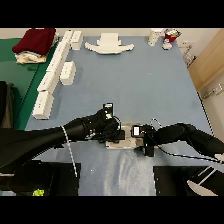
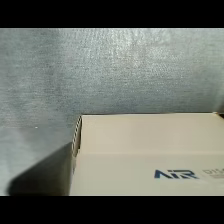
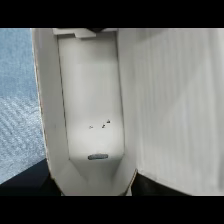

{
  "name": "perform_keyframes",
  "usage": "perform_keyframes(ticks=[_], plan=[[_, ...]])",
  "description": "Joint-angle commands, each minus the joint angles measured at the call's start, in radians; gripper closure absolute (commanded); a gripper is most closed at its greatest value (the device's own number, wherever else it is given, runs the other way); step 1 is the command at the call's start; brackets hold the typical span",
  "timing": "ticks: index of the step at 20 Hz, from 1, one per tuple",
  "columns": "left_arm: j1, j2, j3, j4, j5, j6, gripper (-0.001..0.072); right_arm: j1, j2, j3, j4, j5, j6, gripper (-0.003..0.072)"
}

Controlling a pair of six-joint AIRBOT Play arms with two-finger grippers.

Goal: Fold the box.

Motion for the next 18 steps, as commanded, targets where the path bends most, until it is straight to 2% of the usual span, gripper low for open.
perform_keyframes(ticks=[1,10,11,12,13,18], plan=[[0.0,-0.004,0.003,0.003,0.001,-0.011,0.0695,0.0,0.0,0.0,0.0,0.0,0.0,0.0199],[0.0,-0.004,0.003,-0.004,-0.007,-0.019,0.0692,0.0,0.0,0.0,0.0,0.0,0.0,0.0199],[0.0,-0.004,0.003,-0.004,-0.007,-0.018,0.0575,0.0,0.0,0.0,0.0,0.0,0.0,0.0199],[0.0,-0.004,0.003,-0.004,-0.008,-0.019,0.0297,0.0,0.0,0.0,0.0,0.0,0.0,0.0199],[0.0,-0.004,0.003,-0.004,-0.007,-0.02,0.0173,0.0,0.0,0.0,0.0,0.0,0.0,0.02],[0.0,0.008,0.003,-0.003,-0.007,-0.018,0.0174,0.0,0.0,0.0,0.0,0.0,0.0,0.02]])
